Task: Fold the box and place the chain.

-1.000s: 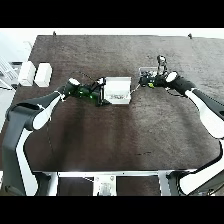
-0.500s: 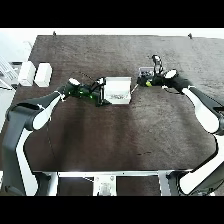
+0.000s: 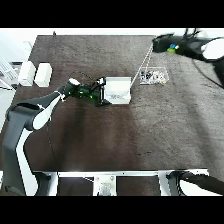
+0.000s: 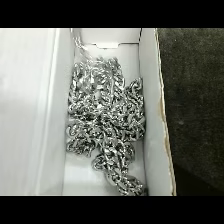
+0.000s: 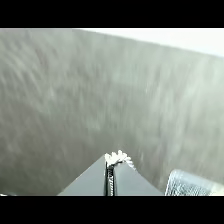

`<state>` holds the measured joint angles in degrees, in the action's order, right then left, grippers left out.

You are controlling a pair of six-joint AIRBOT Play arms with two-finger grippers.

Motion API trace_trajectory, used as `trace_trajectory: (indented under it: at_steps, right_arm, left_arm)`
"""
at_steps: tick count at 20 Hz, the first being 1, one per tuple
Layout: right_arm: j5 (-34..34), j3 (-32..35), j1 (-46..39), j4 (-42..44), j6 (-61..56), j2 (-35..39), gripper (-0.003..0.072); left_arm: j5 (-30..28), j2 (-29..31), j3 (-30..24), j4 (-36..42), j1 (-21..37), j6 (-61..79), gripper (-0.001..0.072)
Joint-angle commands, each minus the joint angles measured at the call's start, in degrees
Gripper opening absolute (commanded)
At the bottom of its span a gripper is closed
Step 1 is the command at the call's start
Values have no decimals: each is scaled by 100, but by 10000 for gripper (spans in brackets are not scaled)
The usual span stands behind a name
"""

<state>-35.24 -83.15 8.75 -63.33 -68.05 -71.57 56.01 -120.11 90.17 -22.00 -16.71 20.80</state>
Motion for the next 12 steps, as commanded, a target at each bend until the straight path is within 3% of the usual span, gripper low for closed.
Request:
trace_trajectory:
  at_steps: [1,12]
  right_arm:
    - [92,-4,511,-979,-551,1099,5]
    - [291,-7,1810,-1281,-544,1375,5]
  left_arm:
    - [2,-4,-2,0,7,0,426]
    - [9,-4,-2,0,7,0,426]
